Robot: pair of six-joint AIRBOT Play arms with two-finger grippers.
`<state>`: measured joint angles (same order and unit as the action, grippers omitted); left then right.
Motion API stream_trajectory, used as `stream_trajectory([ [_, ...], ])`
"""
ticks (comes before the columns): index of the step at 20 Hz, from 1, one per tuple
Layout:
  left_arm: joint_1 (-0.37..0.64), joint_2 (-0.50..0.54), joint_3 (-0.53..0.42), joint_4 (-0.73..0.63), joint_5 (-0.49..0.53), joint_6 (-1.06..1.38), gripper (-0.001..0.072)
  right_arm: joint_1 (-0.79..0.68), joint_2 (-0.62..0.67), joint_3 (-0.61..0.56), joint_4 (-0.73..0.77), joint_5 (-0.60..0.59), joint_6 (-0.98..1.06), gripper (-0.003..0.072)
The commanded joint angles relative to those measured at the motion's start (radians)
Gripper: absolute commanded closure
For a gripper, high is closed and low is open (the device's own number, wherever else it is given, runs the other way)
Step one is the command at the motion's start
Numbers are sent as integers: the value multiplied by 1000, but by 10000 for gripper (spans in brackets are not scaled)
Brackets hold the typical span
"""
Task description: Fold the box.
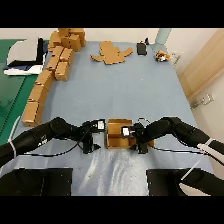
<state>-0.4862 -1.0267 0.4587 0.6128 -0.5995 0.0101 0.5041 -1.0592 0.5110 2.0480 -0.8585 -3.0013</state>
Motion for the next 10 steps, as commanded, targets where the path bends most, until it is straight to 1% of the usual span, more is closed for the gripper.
stream_trajectory([
  [1,-34,-50,-7,-100,15,146,24,1,1,1,0,0,0,210],
  [4,-97,-87,-6,-153,103,193,23,1,1,1,0,0,0,210],
  [7,-138,-116,-6,-174,134,193,22,1,1,1,0,0,0,210],
  [8,-144,-117,-6,-181,153,193,6,1,1,1,0,0,0,210],
  [10,-144,-117,-3,-196,160,192,6,1,1,1,0,0,0,210],
])
